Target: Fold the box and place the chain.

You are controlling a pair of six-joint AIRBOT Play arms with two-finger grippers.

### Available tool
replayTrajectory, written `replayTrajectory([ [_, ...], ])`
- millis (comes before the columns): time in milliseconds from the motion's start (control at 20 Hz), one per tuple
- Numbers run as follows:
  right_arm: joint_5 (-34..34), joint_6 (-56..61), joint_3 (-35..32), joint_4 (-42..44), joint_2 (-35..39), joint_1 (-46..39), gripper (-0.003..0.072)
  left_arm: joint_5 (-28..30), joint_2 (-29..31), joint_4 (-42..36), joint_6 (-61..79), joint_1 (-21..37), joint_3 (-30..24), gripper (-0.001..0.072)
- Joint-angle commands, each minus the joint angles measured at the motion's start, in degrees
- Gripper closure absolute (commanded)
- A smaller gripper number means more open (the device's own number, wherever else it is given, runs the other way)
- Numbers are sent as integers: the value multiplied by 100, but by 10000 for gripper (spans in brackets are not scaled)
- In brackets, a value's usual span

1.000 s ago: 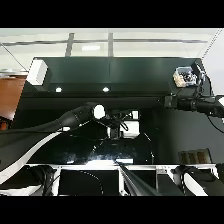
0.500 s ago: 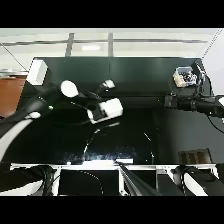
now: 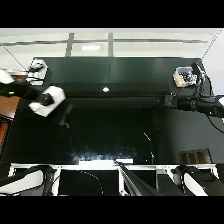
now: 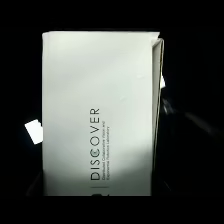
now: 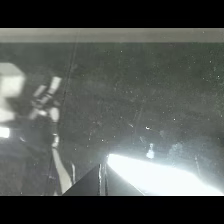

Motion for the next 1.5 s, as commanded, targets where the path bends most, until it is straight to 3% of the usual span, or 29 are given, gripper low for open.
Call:
replayTrajectory([
  [0, 7, 50, 2, 2, 2, 0, 642, 804, -144, -142, -299, 1314, 125, 376],
  [150, 33, 55, 2, 13, 2, 0, 642, 1141, -634, -142, -138, 1545, 459, 377],
  [450, 20, 52, 2, 302, 2, 0, 641, 1174, -1665, -179, -11, 1279, 1327, 375],
  [500, 4, 52, 2, 302, 2, 0, 642, 1239, -1749, -155, -13, 1224, 1344, 331],
  [550, 2, 55, 2, 302, 2, 0, 642, 1329, -1834, -96, -15, 1169, 1344, 83],
  [600, 9, 55, 2, 304, 2, 0, 642, 1370, -1904, 22, -122, 1117, 1344, -5],
  [650, 28, 55, 2, 308, 2, 2, 642, 1397, -1919, 208, -339, 1075, 1344, -5],
  [750, 92, 52, 2, 308, 2, 0, 642, 1233, -1823, 610, -754, 973, 1464, -5],
  [900, 98, 52, 2, 304, 2, 0, 642, 411, -1443, 890, -905, 813, 1987, -5],
  [1050, 304, 50, 4, 181, 2, -15, 642, 28, -807, 835, -962, 603, 2435, -5],
  [1200, 470, 50, 4, 90, 2, -13, 642, -358, -92, 179, -1029, 369, 2522, 1],
  [1250, 474, 48, 4, 66, 4, -13, 641, -555, 72, -120, -1272, 291, 2518, 75],
  [1300, 459, 48, 4, -15, 13, -13, 641, -859, 195, -378, -1766, 199, 2511, 414],
  [1350, 476, 63, 4, -190, 26, -13, 641, -1211, 262, -664, -1902, 81, 2461, 678],
  [1450, 684, 260, 4, -640, 125, -13, 642, -1458, 476, -918, -2096, -348, 2079, 684],
])
